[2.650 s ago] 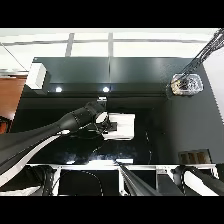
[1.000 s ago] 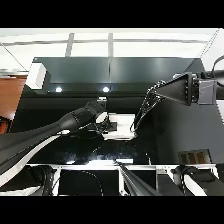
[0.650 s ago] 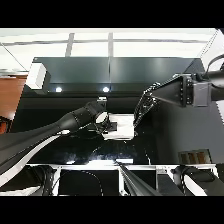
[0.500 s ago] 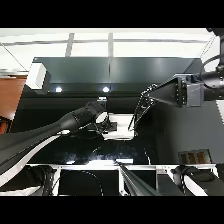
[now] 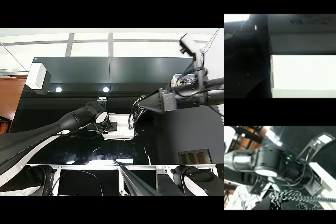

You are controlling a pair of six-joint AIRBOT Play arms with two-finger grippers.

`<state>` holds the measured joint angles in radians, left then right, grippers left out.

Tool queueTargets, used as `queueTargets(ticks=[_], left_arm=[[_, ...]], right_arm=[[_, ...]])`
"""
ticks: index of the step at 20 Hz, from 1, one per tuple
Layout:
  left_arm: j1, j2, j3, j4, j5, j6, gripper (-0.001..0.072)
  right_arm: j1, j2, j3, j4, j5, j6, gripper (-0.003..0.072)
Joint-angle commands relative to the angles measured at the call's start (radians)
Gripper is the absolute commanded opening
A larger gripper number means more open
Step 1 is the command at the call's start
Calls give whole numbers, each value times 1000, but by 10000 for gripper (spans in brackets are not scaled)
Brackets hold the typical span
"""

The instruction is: Fold the box and place the chain.

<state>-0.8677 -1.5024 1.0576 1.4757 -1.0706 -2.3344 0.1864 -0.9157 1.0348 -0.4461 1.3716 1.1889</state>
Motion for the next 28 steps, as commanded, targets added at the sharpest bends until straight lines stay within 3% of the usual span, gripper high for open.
queueTargets(ticks=[1, 11, 18, 19, 20, 21, 25, 28], left_arm=[[1, 0, 0, 0, 0, 0, 29], [1, 0, 0, 0, -1, 0, 29], [1, 0, 0, 0, -4, 0, 29], [1, 0, 0, 0, -4, 0, 29], [1, 0, 0, 0, -5, 0, 29], [1, 0, 0, 0, -5, 0, 29], [1, 0, 0, 0, -7, 0, 29], [1, 0, 0, 0, -7, 0, 29]], right_arm=[[30, -23, -71, -9, -46, 0, 6], [76, -43, -281, -103, -169, 12, 7], [180, -91, -344, -105, -407, 34, 14], [188, -101, -343, -105, -408, 34, 34], [189, -104, -343, -107, -404, 34, 276], [177, -104, -343, -109, -390, 32, 453], [-29, -73, -322, -166, -165, -77, 453], [-187, -11, -350, -375, -43, -241, 452]])
